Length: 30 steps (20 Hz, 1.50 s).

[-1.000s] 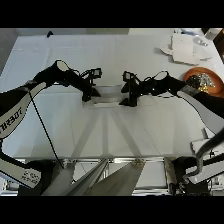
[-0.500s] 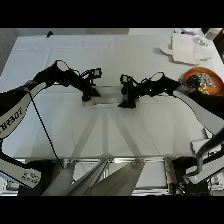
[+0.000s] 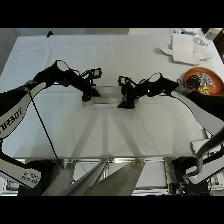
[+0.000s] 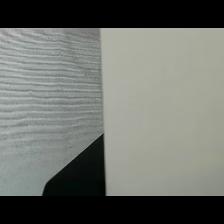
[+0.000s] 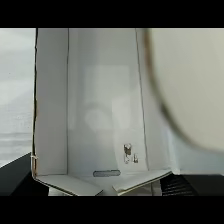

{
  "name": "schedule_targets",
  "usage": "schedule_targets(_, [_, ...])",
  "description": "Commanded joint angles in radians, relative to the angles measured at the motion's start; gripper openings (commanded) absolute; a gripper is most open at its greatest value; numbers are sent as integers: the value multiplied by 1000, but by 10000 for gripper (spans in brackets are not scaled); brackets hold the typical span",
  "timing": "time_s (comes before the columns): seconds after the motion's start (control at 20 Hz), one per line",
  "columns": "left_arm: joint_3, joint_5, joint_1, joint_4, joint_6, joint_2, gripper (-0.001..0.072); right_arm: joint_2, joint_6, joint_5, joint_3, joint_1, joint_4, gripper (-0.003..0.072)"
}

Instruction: Fold the box and place the chain.

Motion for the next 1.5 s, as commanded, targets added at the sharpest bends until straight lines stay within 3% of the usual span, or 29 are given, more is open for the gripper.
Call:
schedule_targets(0.0, [0, 1, 0, 0, 0, 1, 15, -10, 17, -9, 1, 3, -8, 688])
schedule_targets(0.85, [0, 1, 0, 0, 0, 1, 15, -14, 8, 10, 1, 5, -7, 686])
schedule_targets(1.25, [0, 1, 0, 0, 0, 1, 15, -14, 8, 5, 1, 5, -8, 631])
schedule_targets(1.3, [0, 1, 0, 0, 0, 1, 15, -14, 8, 5, 1, 5, -8, 618])
schedule_targets(1.4, [0, 1, 0, 0, 0, 1, 15, -14, 9, 5, 1, 5, -8, 367])
schedule_targets(1.45, [0, 1, 0, 0, 0, 1, 15, -14, 9, 5, 1, 5, -7, 337])
